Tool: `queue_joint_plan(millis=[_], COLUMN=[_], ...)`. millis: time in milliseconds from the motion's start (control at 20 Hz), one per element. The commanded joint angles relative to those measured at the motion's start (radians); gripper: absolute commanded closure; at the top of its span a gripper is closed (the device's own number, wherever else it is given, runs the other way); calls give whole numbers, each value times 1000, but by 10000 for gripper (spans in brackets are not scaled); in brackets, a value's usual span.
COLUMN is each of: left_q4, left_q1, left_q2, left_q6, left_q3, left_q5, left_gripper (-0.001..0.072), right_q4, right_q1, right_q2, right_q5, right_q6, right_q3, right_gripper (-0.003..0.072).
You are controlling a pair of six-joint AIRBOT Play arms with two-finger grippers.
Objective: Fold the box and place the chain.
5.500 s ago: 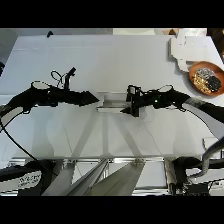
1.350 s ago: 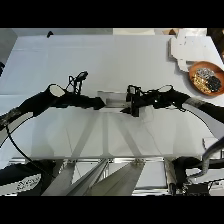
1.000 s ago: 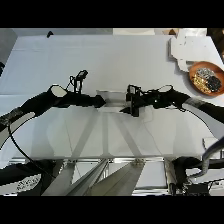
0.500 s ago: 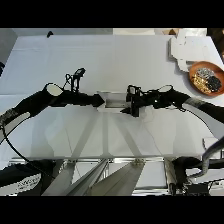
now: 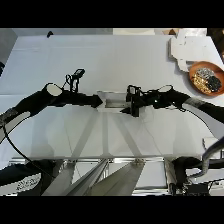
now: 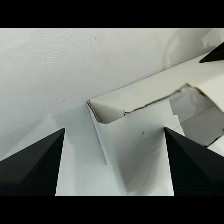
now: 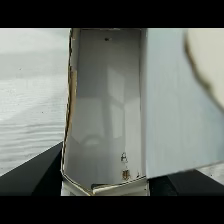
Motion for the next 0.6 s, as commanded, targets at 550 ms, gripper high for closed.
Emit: queue_joint_plan(millis=[550], left_q4=[55], left_q1=[-25], left_q2=[14], left_q6=[-43], left_q3=[9], left_q5=[35], left_gripper=[13], right_q4=[1], right_q1=[0], right_q2=[1], right_q5=[2], right_q6=[0], right_q3=[0], right_gripper=[251])
